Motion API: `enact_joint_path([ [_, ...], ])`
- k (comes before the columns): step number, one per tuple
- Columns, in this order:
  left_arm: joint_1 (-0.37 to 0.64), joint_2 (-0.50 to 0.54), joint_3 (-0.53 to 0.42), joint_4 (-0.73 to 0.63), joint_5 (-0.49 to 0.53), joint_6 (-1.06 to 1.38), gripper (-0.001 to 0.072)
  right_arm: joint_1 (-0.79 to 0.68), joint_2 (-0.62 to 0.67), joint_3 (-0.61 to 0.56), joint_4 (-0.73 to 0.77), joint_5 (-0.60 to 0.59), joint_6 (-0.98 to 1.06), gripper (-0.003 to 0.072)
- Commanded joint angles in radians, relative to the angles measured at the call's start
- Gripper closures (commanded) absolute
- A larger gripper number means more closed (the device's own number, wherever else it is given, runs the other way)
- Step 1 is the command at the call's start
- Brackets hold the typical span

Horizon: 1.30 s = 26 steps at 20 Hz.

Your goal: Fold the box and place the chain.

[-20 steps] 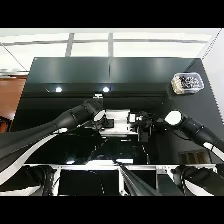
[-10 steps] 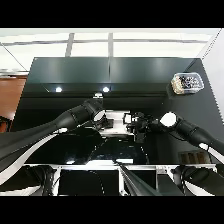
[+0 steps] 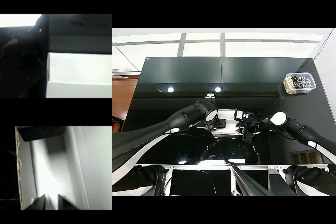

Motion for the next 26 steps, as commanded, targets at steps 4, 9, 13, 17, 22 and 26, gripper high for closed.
enact_joint_path([
  [4,0.0,0.0,0.001,0.0,0.002,0.0,0.068,-0.013,0.011,0.002,-0.004,-0.003,0.125,0.0625],
  [9,0.004,0.0,0.001,0.0,-0.002,0.0,0.0681,-0.251,0.163,0.081,-0.369,0.245,0.836,0.0671],
  [13,0.004,0.0,0.001,0.0,-0.002,0.0,0.0681,-0.595,0.192,0.014,-0.376,0.238,1.228,0.0671],
  [17,0.004,0.0,0.001,0.0,-0.002,0.0,0.068,-0.657,0.074,-0.111,-0.16,0.301,1.238,0.0671],
  [22,0.004,0.0,0.001,0.0,-0.002,0.0,0.0681,-0.472,-0.116,-0.101,0.077,0.388,1.01,0.0671],
  [26,0.004,0.0,0.001,0.0,-0.002,0.0,0.068,-0.449,-0.118,0.007,0.074,0.49,0.973,0.0669],
])
